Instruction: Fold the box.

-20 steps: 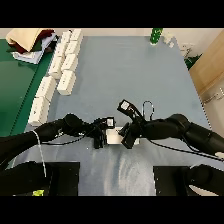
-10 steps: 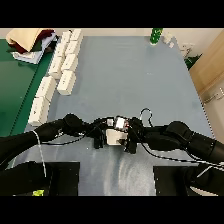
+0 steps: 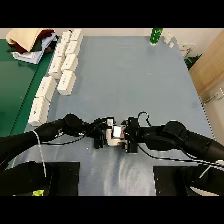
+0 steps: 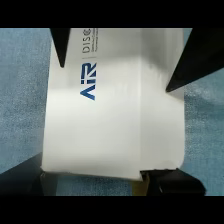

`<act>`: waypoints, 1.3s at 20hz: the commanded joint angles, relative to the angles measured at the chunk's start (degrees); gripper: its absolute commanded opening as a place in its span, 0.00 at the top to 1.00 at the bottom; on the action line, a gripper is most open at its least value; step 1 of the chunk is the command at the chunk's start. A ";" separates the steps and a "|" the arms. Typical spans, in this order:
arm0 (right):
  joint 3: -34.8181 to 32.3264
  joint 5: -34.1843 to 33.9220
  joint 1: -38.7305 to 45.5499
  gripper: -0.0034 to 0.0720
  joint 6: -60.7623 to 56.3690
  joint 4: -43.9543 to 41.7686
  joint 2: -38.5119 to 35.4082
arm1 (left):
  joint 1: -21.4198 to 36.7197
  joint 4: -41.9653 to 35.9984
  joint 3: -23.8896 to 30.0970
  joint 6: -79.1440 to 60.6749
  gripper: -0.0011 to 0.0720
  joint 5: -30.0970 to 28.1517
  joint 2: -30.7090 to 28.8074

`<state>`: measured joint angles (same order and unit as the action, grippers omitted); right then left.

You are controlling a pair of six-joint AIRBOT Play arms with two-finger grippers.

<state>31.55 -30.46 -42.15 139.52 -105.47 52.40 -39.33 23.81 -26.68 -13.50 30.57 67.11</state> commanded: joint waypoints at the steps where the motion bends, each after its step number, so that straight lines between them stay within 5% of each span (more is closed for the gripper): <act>1: 0.04 0.11 -0.11 0.11 3.02 0.72 1.14 | 0.02 0.00 -0.04 0.00 0.49 0.00 0.02; 18: 2.32 3.61 -0.07 0.13 4.13 5.81 -1.40 | 0.02 0.00 -0.04 0.00 0.49 0.00 0.02; 26: 2.01 -4.98 -1.51 0.13 4.98 2.78 -1.79 | 0.02 0.00 -0.04 0.00 0.49 0.00 0.02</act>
